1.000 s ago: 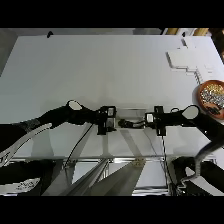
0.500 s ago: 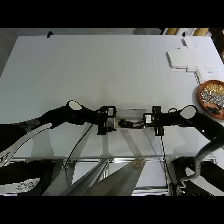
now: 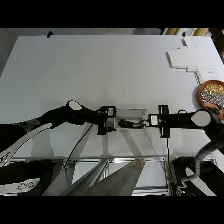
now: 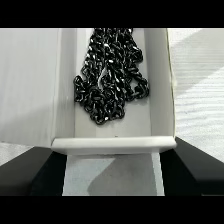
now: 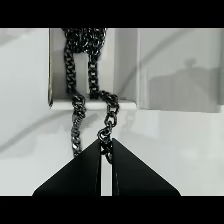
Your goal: Fold the box and place the chain.
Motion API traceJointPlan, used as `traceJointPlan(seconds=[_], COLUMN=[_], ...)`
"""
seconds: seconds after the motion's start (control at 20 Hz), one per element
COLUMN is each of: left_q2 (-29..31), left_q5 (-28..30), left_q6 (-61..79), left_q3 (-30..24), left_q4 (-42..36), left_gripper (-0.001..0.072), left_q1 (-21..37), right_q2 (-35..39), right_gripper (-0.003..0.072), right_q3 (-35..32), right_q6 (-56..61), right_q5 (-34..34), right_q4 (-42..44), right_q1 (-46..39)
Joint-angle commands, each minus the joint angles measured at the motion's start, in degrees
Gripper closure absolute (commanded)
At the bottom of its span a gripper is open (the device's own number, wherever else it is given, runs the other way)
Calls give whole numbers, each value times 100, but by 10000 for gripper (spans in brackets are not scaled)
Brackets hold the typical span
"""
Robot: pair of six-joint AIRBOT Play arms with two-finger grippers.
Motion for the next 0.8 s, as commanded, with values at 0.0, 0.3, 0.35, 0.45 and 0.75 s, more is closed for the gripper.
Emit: traceJointPlan(seconds=[0.0,0.3,0.35,0.45,0.75], left_q2=[2,0,2,0,2], left_q5=[0,0,0,0,0], left_q6=[0,2,2,2,2], left_q3=[0,0,0,0,0], left_q4=[2,2,2,2,2], left_gripper=[561,561,561,561,561], left_q1=[0,0,0,0,0], right_q2=[566,426,275,-144,-1226], right_gripper=[671,671,671,671,586], right_q3=[-2,-4,-4,-4,-2], right_q6=[256,-122,-247,-267,-262], right_q5=[181,-267,-503,-1233,-2111], right_q4=[468,2153,2256,2284,2356], right_q1=[7,640,968,1613,2321])
